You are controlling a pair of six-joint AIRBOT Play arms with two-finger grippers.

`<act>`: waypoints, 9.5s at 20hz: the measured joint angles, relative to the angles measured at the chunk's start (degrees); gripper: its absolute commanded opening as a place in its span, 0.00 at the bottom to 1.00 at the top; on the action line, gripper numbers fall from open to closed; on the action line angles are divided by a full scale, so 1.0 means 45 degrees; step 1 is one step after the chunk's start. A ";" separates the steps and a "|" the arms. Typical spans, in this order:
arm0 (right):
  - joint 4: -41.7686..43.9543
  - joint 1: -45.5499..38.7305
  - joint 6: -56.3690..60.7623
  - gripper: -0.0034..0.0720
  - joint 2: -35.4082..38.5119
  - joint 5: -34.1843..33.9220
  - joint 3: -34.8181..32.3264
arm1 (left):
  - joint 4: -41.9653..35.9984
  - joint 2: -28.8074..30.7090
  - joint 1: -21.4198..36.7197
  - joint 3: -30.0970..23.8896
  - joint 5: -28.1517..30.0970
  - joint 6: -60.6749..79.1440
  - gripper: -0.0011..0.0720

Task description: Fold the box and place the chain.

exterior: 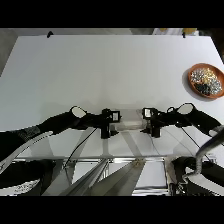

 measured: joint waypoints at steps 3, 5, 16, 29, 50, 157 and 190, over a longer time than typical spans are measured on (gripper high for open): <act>0.0000 0.0000 0.0000 0.60 0.0000 0.0000 0.0000 | -0.0277 -0.0039 -0.0044 -0.0005 -0.0087 0.0588 0.78; 0.0000 0.0000 0.0000 0.60 0.0000 0.0000 0.0000 | -0.0447 -0.0058 -0.0058 -0.0005 -0.0092 0.0860 0.68; -0.0005 -0.0005 -0.0024 0.60 0.0000 -0.0005 0.0000 | -0.0811 -0.0068 -0.0073 -0.0005 -0.0121 0.1205 0.37; 0.0083 -0.0010 -0.2006 0.59 0.0000 -0.0044 0.0000 | -0.0879 -0.0068 -0.0073 -0.0005 -0.0107 0.1200 0.37; -0.3177 -0.1962 0.2497 0.95 0.2987 0.0899 0.0024 | -0.0831 -0.0063 -0.0087 0.0010 -0.0165 0.1239 0.37; -0.2574 0.0695 1.2303 0.29 0.5178 0.1724 0.1627 | -0.2263 -0.0180 0.0437 0.0010 -0.1234 0.2987 0.97; -0.2584 0.0695 1.2293 0.29 0.5183 0.1676 0.1627 | -0.0248 -0.1219 0.0262 0.1370 -0.1724 0.0835 0.96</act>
